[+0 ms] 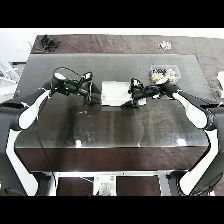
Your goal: Fold the box and place the chain.
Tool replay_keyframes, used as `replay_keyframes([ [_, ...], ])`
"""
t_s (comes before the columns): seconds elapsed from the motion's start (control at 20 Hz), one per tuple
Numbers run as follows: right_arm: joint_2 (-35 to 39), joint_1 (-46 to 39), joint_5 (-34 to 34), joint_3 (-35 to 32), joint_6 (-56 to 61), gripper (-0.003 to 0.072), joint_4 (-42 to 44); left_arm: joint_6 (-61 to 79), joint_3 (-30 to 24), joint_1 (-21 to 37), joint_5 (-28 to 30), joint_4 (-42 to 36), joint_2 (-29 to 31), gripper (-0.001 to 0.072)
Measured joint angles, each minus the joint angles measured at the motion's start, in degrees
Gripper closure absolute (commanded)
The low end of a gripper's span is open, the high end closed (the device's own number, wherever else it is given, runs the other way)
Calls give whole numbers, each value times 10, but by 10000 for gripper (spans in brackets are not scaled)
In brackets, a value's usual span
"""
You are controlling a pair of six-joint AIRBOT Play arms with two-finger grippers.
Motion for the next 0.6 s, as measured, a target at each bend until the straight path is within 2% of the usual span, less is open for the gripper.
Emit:
replay_keyframes([
  [0.35,0,1,4,0,-1,108,-1,20,0,14,12,13,0,-11],
  [0.6,0,1,3,0,-1,107,-1,26,0,19,-15,5,0,-11],
])
